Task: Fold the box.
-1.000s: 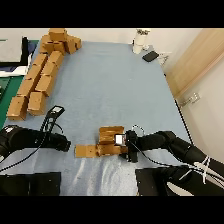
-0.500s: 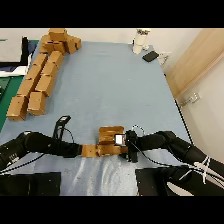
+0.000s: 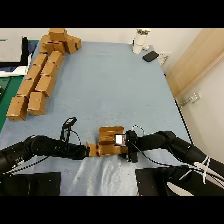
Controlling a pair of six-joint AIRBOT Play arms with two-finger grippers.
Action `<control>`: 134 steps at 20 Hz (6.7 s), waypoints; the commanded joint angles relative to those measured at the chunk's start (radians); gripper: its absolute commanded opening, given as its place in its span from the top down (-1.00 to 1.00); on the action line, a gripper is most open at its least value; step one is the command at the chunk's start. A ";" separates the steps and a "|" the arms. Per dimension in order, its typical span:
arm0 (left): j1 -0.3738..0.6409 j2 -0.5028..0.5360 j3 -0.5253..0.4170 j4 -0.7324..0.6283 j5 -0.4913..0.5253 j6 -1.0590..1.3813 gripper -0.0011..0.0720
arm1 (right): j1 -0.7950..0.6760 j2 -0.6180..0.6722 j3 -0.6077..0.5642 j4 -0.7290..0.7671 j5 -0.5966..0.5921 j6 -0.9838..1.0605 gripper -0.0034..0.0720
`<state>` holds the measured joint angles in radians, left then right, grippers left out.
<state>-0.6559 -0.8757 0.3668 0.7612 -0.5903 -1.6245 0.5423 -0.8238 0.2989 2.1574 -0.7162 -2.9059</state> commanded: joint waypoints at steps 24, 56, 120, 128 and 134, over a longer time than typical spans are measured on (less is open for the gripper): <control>-0.031 -0.022 0.113 -0.098 0.008 0.070 -0.20 | 0.000 0.000 0.001 0.000 0.000 0.000 -0.68; -0.335 -0.325 0.463 0.662 -0.230 -0.968 -0.13 | 0.000 0.000 0.001 0.000 0.000 0.000 -0.68; -0.305 -0.392 0.626 0.689 -0.464 -0.890 0.09 | 0.000 0.000 0.001 0.000 0.000 0.000 -0.68; -0.203 -0.269 0.626 0.577 -0.551 -0.719 0.09 | 0.000 0.000 0.001 0.000 0.000 0.000 -0.68; -0.133 -0.161 0.625 0.576 -0.635 -0.526 0.94 | 0.000 0.000 0.001 0.000 0.000 0.000 -0.69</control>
<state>-0.8177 -1.0828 0.9920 1.3449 -1.1851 -2.2688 0.5423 -0.8238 0.2989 2.1578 -0.7158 -2.9063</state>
